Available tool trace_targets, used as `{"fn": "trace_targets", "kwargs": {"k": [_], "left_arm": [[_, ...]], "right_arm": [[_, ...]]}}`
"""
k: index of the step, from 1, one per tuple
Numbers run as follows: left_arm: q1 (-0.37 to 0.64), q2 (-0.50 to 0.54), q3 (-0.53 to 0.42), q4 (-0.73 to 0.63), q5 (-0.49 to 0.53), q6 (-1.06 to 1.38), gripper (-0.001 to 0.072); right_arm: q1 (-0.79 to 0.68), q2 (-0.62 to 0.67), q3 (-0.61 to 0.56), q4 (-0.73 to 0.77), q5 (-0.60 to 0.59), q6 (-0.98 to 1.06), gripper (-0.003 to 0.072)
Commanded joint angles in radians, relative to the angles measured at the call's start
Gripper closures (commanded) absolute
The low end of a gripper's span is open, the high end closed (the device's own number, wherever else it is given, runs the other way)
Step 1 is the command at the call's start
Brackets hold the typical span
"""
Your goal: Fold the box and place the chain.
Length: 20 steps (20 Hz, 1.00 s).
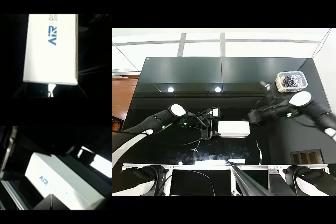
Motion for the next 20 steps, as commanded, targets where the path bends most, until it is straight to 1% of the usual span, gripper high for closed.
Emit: {"fn": "trace_targets", "kwargs": {"k": [1,2,3,5,7,8,10,11,12,13,15,17,18,20], "left_arm": [[0.001,0.017,0.001,0.009,0.001,-0.01,0.0189],[0.001,0.032,0.0,0.022,0.0,-0.011,0.0014],[0.001,0.053,0.001,0.049,0.002,-0.029,-0.0006],[0.001,0.11,0.001,0.175,-0.002,-0.122,-0.0006],[0.001,0.182,0.001,0.31,-0.048,-0.259,-0.0006],[0.001,0.217,0.001,0.322,-0.081,-0.308,-0.0006],[-0.002,0.274,0.0,0.287,-0.124,-0.328,-0.0005],[-0.006,0.287,0.0,0.24,-0.114,-0.328,-0.0005],[-0.015,0.29,0.0,0.18,-0.079,-0.327,-0.0005],[-0.034,0.288,0.001,0.128,-0.017,-0.327,-0.0004],[-0.094,0.267,0.013,0.101,0.096,-0.323,-0.0002],[-0.18,0.192,0.052,0.101,0.186,-0.318,-0.0001],[-0.213,0.145,0.083,0.106,0.2,-0.313,-0.0001],[-0.25,0.051,0.16,0.107,0.185,-0.322,-0.0001]], "right_arm": [[-0.169,0.087,0.14,-0.043,0.181,0.029,0.0675],[-0.221,0.115,0.169,-0.043,0.213,0.029,0.0675],[-0.266,0.138,0.185,-0.044,0.237,0.029,0.0675],[-0.348,0.184,0.191,-0.052,0.277,0.029,0.0675],[-0.406,0.219,0.19,-0.09,0.31,0.044,0.0675],[-0.423,0.227,0.189,-0.109,0.33,0.055,0.0675],[-0.425,0.227,0.185,-0.134,0.353,0.058,0.0675],[-0.425,0.227,0.179,-0.134,0.352,0.058,0.0675],[-0.425,0.227,0.176,-0.137,0.344,0.058,0.0675],[-0.425,0.227,0.174,-0.138,0.334,0.058,0.0676],[-0.425,0.227,0.174,-0.138,0.323,0.058,0.0675],[-0.424,0.227,0.174,-0.138,0.307,0.058,0.0675],[-0.424,0.227,0.174,-0.139,0.301,0.058,0.0675],[-0.424,0.227,0.174,-0.141,0.299,0.058,0.0675]]}}
